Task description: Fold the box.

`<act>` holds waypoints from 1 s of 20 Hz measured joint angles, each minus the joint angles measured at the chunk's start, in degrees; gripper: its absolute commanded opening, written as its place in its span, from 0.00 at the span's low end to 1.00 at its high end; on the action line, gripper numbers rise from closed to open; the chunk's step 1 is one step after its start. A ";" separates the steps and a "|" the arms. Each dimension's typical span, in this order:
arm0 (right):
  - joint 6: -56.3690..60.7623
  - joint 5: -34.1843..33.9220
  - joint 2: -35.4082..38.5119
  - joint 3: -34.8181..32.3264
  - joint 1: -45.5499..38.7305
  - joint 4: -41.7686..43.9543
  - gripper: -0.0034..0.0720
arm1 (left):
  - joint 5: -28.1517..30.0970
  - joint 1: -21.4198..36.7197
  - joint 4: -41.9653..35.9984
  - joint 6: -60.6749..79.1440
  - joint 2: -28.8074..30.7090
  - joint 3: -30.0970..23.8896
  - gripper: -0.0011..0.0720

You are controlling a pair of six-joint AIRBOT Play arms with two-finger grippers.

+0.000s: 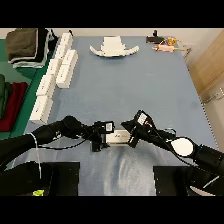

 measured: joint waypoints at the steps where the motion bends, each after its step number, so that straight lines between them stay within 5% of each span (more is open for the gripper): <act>1: 0.04 0.00 -0.11 0.26 -0.26 -0.66 0.07 | 0.00 0.00 0.00 0.00 0.00 0.00 0.71; 14: 7.34 4.33 -10.16 10.29 -3.30 -10.40 0.06 | 0.04 0.00 0.02 0.02 0.00 0.00 0.71; 20: 32.72 24.98 -12.09 20.70 -17.51 -38.58 0.05 | 0.04 0.00 0.00 0.04 0.00 0.00 0.71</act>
